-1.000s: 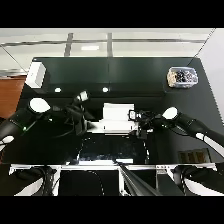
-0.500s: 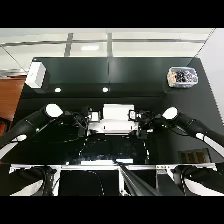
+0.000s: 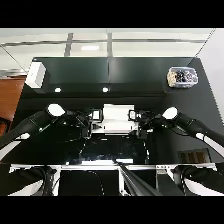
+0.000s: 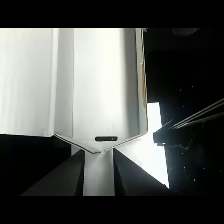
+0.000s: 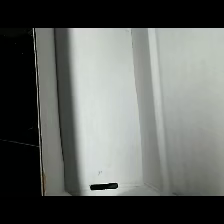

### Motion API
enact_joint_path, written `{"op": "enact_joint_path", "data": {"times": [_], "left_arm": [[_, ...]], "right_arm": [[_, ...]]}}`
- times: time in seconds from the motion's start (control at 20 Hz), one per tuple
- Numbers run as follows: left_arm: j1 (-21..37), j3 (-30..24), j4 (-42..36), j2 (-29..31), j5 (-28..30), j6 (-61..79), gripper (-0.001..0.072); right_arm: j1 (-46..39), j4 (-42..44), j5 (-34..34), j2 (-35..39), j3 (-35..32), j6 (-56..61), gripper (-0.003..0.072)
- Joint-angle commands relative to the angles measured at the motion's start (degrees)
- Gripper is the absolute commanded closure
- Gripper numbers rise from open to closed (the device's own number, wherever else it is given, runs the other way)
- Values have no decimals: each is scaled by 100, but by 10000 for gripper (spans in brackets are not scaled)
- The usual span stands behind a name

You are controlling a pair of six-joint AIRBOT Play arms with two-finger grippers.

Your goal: Fold the box and place the chain.

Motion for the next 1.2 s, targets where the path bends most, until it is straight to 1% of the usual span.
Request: {"op": "enact_joint_path", "data": {"times": [0.0, 0.25, 0.35, 0.5, 0.55, 0.6, 0.7, 0.75, 0.8, 0.85, 0.9, 0.95, 1.0, 1.05, 1.1, 1.15], "left_arm": [[-9, -4, -361, -17, -15, 17, 491], [-334, 4, -776, -273, 105, 17, 491], [-352, 4, -1082, -409, 219, -4, 491], [-348, 37, -1152, -476, 262, -11, 495], [-350, 37, -1147, -476, 297, -48, 615], [-352, 37, -1147, -476, 295, -50, 656], [-354, 37, -1152, -476, 295, -94, 369], [-350, 37, -1126, -476, 291, -120, 372], [-352, 39, -1036, -470, 291, -118, 490], [-352, 37, -975, -461, 271, -129, 525], [-352, 37, -1003, -461, 258, -181, 378], [-352, 39, -994, -452, 258, -184, 319], [-332, 39, -920, -409, 278, -273, 412], [-295, 61, -737, -319, 271, -544, 560], [-201, 122, -332, -173, 160, -1150, 653], [-59, 208, 136, -4, -31, -1856, 680]], "right_arm": [[2, 0, 0, -4, 2, -2, 213], [4, 0, 0, -4, 2, 0, 212], [4, 0, 0, -4, 2, 0, 212], [4, 0, 0, -4, 2, -2, 213], [4, 0, 0, -4, 2, 0, 212], [4, 0, 0, -4, 2, 0, 212], [4, 0, 2, -4, 2, 0, 212], [4, 0, 0, -4, 2, 0, 212], [4, 0, 0, -4, 2, 0, 212], [4, 0, 0, -4, 2, 0, 212], [4, 0, 0, -4, 2, -2, 212], [2, 0, 0, -4, 2, 0, 212], [4, 0, 0, -4, 2, 0, 212], [4, 0, 0, -4, 2, 0, 212], [4, 0, 0, -4, 2, -2, 212], [4, 0, 0, -4, 2, 0, 212]]}}
